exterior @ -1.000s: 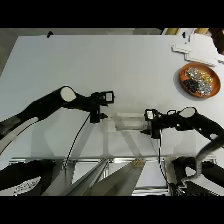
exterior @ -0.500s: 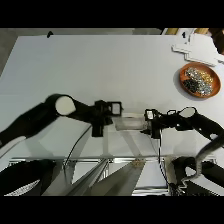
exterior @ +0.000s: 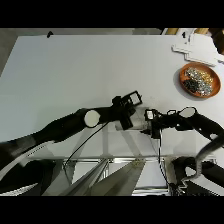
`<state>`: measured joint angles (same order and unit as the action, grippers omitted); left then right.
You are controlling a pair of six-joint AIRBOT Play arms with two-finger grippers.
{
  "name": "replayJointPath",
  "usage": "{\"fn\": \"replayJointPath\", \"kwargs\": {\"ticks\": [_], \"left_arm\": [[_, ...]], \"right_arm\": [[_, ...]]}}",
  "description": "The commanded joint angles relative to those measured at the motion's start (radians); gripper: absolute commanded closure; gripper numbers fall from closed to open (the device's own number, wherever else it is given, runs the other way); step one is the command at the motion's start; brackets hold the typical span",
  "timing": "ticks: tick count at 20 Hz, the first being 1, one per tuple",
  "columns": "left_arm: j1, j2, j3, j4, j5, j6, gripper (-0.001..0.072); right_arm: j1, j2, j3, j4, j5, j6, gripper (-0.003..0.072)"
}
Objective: Fold the box and place the chain.
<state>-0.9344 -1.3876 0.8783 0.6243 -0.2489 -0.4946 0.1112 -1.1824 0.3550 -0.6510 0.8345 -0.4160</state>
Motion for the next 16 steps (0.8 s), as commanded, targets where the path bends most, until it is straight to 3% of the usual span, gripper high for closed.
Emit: {"fn": "replayJointPath", "kwargs": {"ticks": [1,6,8,11,14,16], "left_arm": [[0.049,-0.124,0.053,-0.076,0.003,-0.008,0.0702],[0.132,-0.13,0.062,-0.02,-0.166,-0.007,0.0701],[0.169,-0.057,0.062,0.107,-0.285,-0.007,0.0701],[0.232,0.08,0.062,0.274,-0.548,-0.006,0.0701],[0.283,0.137,0.059,0.402,-0.793,-0.003,0.0701],[0.306,0.135,0.026,0.431,-0.826,0.008,0.0701]], "right_arm": [[0.0,0.0,0.0,0.0,0.0,0.0,0.0366],[0.0,0.0,0.0,0.0,0.0,0.0,0.0366],[0.0,0.0,0.0,0.0,0.0,0.0,0.0366],[0.0,0.0,0.0,0.0,0.0,0.0,0.0366],[0.0,0.0,0.0,0.0,0.0,0.0,0.0366],[0.0,0.0,0.0,0.0,0.0,0.0,0.0366]]}}
